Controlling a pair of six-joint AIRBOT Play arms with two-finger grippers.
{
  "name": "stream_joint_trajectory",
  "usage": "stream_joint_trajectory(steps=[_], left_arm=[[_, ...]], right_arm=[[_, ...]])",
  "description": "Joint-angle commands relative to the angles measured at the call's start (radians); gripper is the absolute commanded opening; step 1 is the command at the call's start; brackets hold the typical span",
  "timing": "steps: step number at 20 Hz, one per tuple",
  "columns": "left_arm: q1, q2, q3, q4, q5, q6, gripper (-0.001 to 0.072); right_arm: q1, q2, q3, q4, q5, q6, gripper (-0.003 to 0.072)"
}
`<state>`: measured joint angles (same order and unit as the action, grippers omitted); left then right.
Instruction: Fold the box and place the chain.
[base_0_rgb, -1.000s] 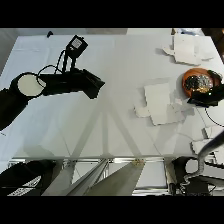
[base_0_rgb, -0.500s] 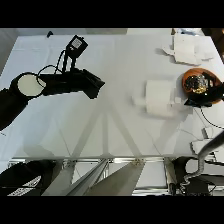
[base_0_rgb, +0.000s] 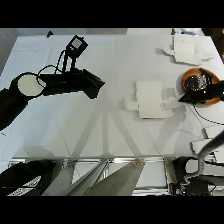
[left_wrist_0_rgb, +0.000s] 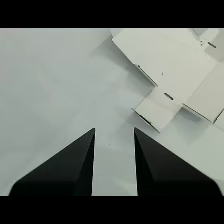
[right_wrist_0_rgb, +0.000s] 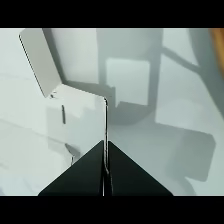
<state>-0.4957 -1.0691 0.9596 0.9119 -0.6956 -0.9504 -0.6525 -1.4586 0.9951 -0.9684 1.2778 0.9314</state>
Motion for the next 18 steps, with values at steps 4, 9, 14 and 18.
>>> stream_joint_trajectory(steps=[4,9,14,18], left_arm=[[0.000,0.000,0.000,0.000,0.000,0.000,0.0258],[-0.001,0.000,0.000,0.000,0.000,0.000,0.0258],[-0.001,0.000,0.000,0.000,0.000,0.000,0.0258],[-0.001,0.000,0.000,0.000,0.000,0.000,0.0258]], right_arm=[[0.172,0.080,0.000,0.222,-0.037,-0.145,0.0014],[0.446,0.142,0.000,0.294,-0.176,-0.241,0.0014],[0.610,0.156,-0.008,0.405,-0.372,-0.322,0.0013],[0.612,0.190,-0.077,0.520,-0.488,-0.433,0.0013]])
